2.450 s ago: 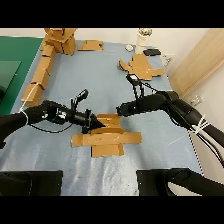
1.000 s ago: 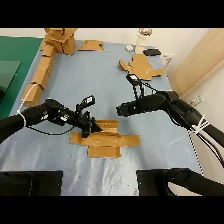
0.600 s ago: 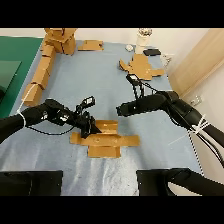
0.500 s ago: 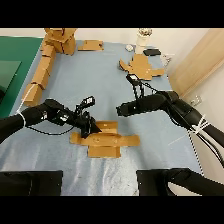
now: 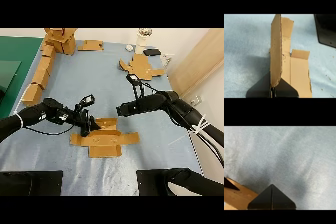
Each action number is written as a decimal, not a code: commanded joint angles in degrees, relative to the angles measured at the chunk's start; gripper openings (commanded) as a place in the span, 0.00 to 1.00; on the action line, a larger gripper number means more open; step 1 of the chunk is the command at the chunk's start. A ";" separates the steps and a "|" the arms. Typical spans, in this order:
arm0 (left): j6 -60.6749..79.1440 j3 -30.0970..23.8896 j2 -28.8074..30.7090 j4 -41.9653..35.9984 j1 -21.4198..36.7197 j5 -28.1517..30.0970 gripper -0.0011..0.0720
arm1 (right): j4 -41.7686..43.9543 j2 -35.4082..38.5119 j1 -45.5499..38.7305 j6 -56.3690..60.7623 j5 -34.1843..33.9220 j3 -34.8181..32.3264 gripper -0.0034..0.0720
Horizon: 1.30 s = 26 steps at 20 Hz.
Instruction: Fold the box.
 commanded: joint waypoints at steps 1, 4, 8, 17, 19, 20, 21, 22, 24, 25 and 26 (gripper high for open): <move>-0.22 -0.07 0.42 0.26 -0.04 0.13 0.03 | -0.02 0.04 0.04 -0.02 0.02 -0.02 0.05; -0.20 -0.13 0.42 0.31 -0.04 0.07 0.03 | 0.00 0.04 0.04 -0.02 0.02 -0.02 0.05; -0.17 -0.61 0.37 0.37 -0.04 0.28 0.03 | -0.02 0.02 0.04 -0.02 0.02 -0.02 0.05; -0.20 -1.05 0.39 2.27 0.07 0.76 0.03 | -2.67 0.17 0.02 1.77 -1.88 0.00 0.05; -0.17 -1.05 0.39 2.25 0.07 0.72 0.03 | -7.52 1.14 0.37 8.20 -6.88 0.00 0.05; -0.17 -1.05 0.39 2.25 0.04 0.70 0.03 | -10.34 1.99 0.98 10.49 -9.77 0.00 0.05; -0.17 -1.05 0.39 2.25 0.04 0.70 0.03 | -14.73 3.21 2.36 14.19 -13.16 0.00 0.05; -0.17 -1.05 0.39 2.25 0.02 0.68 0.03 | -19.32 4.55 4.15 18.88 -16.50 -0.02 0.05; -0.17 -1.05 0.39 2.25 0.04 0.70 0.03 | -26.69 7.32 8.52 26.69 -22.91 -0.02 0.05; -0.17 -1.05 0.39 2.25 0.04 0.70 0.03 | -27.45 8.59 11.72 27.34 -25.00 -0.04 0.05; -0.17 -1.05 0.39 2.25 0.04 0.70 0.03 | -27.52 9.64 15.37 27.50 -25.70 -0.31 0.05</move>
